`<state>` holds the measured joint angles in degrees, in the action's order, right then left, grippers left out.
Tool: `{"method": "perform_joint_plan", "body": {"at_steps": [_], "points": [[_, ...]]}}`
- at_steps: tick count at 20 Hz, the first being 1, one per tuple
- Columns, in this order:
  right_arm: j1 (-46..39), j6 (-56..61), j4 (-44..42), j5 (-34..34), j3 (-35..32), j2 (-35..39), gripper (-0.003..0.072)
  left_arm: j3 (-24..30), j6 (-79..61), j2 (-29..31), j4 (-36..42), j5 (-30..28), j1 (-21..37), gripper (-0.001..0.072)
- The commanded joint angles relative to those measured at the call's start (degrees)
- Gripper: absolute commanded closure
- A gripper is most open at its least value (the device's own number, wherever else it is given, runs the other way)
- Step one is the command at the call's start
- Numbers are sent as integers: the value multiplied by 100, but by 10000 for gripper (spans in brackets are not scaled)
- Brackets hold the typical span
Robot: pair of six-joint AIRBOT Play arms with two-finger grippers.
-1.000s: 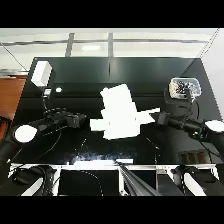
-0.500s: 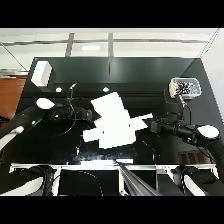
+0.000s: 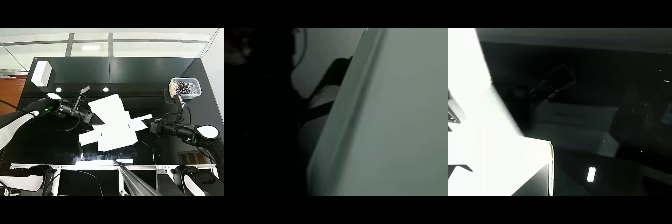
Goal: Fold the box and place the chain.
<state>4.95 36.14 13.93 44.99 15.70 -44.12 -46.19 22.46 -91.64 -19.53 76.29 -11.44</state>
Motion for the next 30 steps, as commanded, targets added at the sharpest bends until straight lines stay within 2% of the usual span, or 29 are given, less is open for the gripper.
{"method": "perform_joint_plan", "body": {"at_steps": [1, 2, 3, 4, 5, 6, 9, 11, 13, 15, 18, 23, 27, 30], "points": [[4, 4, 7, 17, -2, 7, 671, -70, -621, -234, 96, 378, 98, 591], [4, 4, 44, 17, 0, 7, 666, -83, -695, -234, 94, 378, 133, 672], [2, 7, 151, 20, 4, 7, 664, -105, -776, -234, 85, 398, 162, 681], [-7, 142, 361, 13, 26, 7, 502, -138, -774, -225, 66, 400, 177, 682], [-59, 439, 708, 39, 109, 9, 215, -177, -774, -210, 39, 400, 175, 683], [-153, 699, 1224, 153, 278, 9, 30, -205, -774, -173, 20, 382, 157, 684], [-507, 931, 3139, 1152, 1228, 9, 31, -219, -699, 302, -426, 4, -9, 687], [-566, 925, 4079, 1709, 1845, 9, 31, -173, -529, 960, -1047, -551, -374, 688], [-566, 732, 4441, 1971, 2140, 9, 31, 63, -898, 1655, -1078, -1388, -866, 685], [-496, 310, 4457, 2085, 2135, -2, 31, 417, -1985, 2076, -940, -2177, -1300, 683], [-87, -90, 4459, 2002, 2124, -4, 31, 820, -3445, 2072, -964, -2623, -1652, 683], [909, -603, 4461, 1408, 1952, -9, 31, 914, -3453, 1596, -1014, -3088, -1668, 682], [1655, -927, 4461, 918, 1322, -9, 31, 914, -3438, 1517, -1344, -3375, -1668, 682], [2236, -1231, 4468, 535, 949, -11, 32, 914, -3423, 1517, -1453, -3379, -1668, 682]]}}
